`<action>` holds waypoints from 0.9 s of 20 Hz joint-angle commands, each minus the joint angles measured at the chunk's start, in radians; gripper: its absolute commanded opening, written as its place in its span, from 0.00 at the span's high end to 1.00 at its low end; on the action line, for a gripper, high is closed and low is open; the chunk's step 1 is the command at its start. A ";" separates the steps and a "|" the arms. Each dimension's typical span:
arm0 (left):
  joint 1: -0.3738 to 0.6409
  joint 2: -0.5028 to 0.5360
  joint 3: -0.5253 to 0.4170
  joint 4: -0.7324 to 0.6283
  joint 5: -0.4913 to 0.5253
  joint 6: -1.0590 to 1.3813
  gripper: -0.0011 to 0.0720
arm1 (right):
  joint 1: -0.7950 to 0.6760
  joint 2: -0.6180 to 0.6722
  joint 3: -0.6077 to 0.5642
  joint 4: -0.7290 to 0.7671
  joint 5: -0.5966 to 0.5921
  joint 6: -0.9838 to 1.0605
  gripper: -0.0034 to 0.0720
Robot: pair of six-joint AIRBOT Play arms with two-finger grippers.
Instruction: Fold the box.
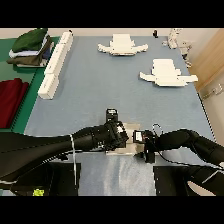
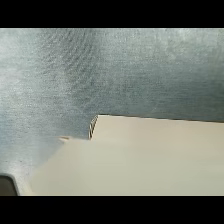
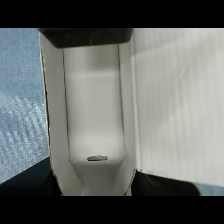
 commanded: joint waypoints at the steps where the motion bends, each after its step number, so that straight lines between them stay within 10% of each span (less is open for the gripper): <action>1: -0.001 -0.001 0.001 -0.009 0.011 -0.001 0.96 | 0.000 0.000 0.000 0.001 0.000 0.000 0.31; 2: -0.001 0.000 0.001 -0.019 0.016 0.014 0.94 | 0.000 0.000 0.001 0.001 0.000 0.000 0.31; 4: -0.001 0.012 0.001 -0.029 0.025 0.035 0.23 | 0.000 0.000 0.000 0.001 0.000 0.000 0.31; 15: 0.001 0.304 0.005 0.039 -0.140 0.077 0.27 | 0.000 0.000 0.001 0.001 0.000 0.000 0.31; 16: 0.001 0.328 0.005 0.039 -0.142 0.076 0.43 | 0.000 0.000 0.000 0.001 0.000 0.000 0.31; 17: 0.001 0.347 0.005 0.039 -0.142 0.089 0.96 | 0.000 0.000 0.000 0.001 0.000 0.000 0.31; 18: 0.001 0.357 0.005 0.047 -0.140 0.122 0.97 | 0.000 0.001 0.000 0.001 0.000 0.000 0.31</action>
